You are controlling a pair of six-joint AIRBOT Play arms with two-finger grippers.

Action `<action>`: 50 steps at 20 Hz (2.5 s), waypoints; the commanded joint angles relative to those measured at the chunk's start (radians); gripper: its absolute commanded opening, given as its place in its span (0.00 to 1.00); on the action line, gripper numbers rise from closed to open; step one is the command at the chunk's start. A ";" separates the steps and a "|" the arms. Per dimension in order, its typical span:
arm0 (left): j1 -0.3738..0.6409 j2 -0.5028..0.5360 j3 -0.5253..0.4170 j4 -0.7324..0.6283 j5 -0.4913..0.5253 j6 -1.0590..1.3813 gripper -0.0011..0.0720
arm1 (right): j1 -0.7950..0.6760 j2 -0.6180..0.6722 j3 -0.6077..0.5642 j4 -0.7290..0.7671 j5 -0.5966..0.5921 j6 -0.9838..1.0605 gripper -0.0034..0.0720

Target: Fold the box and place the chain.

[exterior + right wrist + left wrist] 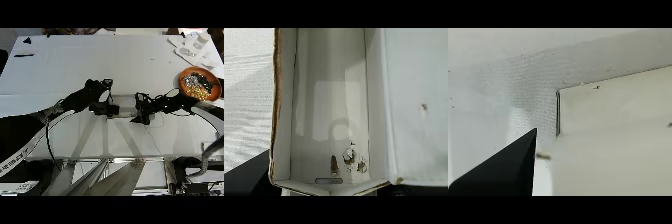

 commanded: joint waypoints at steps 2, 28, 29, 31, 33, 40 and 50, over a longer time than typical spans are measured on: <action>-0.008 -0.013 0.008 0.023 -0.018 -0.060 0.38 | 0.000 0.001 0.001 0.000 0.000 0.000 0.61; 0.019 0.233 0.008 -0.054 0.011 0.036 0.72 | 0.000 0.001 0.001 0.000 0.000 0.000 0.61; 0.038 0.276 0.008 -0.054 0.010 0.092 0.72 | 0.000 0.001 0.001 0.000 0.000 0.000 0.61; 0.078 0.360 0.008 -0.058 0.011 0.266 0.71 | 0.000 0.001 0.001 0.000 0.000 0.000 0.61; 0.109 0.445 -0.008 -0.058 0.025 0.515 0.68 | 0.000 0.001 0.001 0.000 0.000 0.000 0.61; 0.335 0.557 -0.379 -0.357 0.175 1.262 0.55 | 0.000 0.001 0.001 0.000 0.000 0.000 0.61; 0.573 0.251 -0.544 -1.096 0.091 2.561 0.97 | 0.000 0.001 0.001 0.000 0.000 0.000 0.61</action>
